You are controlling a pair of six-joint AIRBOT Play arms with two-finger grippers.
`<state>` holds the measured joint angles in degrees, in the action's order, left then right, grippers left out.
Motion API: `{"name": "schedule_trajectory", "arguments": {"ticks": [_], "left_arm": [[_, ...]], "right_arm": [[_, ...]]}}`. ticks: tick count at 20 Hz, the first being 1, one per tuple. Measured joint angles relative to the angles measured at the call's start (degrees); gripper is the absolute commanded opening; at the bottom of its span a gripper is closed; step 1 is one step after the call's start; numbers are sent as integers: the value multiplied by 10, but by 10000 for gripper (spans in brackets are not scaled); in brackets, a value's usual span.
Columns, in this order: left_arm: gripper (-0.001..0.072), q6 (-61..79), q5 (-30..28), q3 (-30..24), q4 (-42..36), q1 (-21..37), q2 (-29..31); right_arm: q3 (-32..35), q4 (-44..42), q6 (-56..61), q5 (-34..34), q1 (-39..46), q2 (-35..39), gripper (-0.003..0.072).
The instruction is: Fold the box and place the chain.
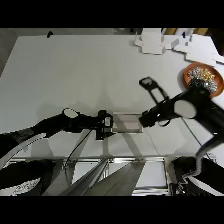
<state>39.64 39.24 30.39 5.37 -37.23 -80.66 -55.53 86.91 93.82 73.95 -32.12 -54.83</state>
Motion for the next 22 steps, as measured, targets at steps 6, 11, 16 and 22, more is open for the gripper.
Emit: {"name": "schedule_trajectory", "arguments": {"ticks": [6,11,16,22], "left_arm": [[11,0,0,0,0,0,0],[11,0,0,0,0,0,0],[11,0,0,0,0,0,0],[11,0,0,0,0,0,0]], "right_arm": [[-106,48,-80,-54,256,-61,294],[-122,4,-86,-156,444,-151,293],[-125,-11,-88,-243,544,-225,280],[-125,-16,-108,-298,574,-311,267]]}}
